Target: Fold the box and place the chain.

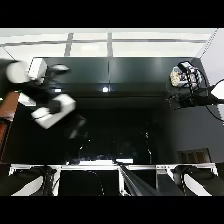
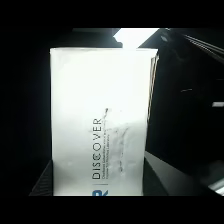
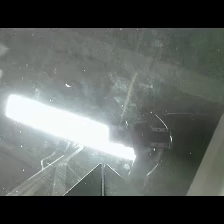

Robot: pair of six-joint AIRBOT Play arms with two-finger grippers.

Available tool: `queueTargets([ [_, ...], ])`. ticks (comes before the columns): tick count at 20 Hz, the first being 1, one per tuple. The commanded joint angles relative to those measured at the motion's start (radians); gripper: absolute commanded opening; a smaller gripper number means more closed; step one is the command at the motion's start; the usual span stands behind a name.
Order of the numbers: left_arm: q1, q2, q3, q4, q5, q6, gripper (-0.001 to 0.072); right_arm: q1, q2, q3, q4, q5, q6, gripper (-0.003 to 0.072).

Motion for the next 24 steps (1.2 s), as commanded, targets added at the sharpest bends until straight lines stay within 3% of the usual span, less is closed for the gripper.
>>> queueTargets([
  [1, 0.401, 0.153, -0.183, 0.033, -0.002, -0.073, 0.0333, 0.001, 0.0, 0.0, 0.0, -0.017, 0.0, 0.0017],
  [4, 0.686, 0.172, -0.25, 0.045, -0.001, -0.071, 0.0334, 0.001, 0.0, 0.0, 0.0, -0.023, 0.0, 0.0017],
  [7, 0.819, 0.169, -0.251, 0.003, 0.119, -0.066, 0.0334, 0.001, 0.0, 0.0, 0.0, -0.032, 0.001, 0.0017],
  [11, 0.82, 0.125, -0.251, -0.046, 0.278, 0.106, 0.0333, 0.001, 0.0, 0.0, 0.017, -0.033, 0.001, 0.0017],
  [16, 0.816, -0.014, -0.248, -0.238, 0.383, 0.305, 0.0334, 0.001, 0.0, 0.0, 0.02, -0.04, 0.002, 0.0017],
  [22, 0.756, -0.128, -0.212, -0.241, 0.487, 0.323, 0.0344, 0.002, 0.0, 0.0, 0.052, -0.033, 0.009, 0.0017],
  [23, 0.746, -0.135, -0.203, -0.237, 0.499, 0.323, 0.0393, 0.001, 0.0, 0.0, 0.058, -0.031, 0.009, 0.0016],
  [24, 0.737, -0.136, -0.194, -0.237, 0.514, 0.321, 0.0559, 0.001, 0.0, 0.0, 0.064, -0.029, 0.009, 0.0017],
])
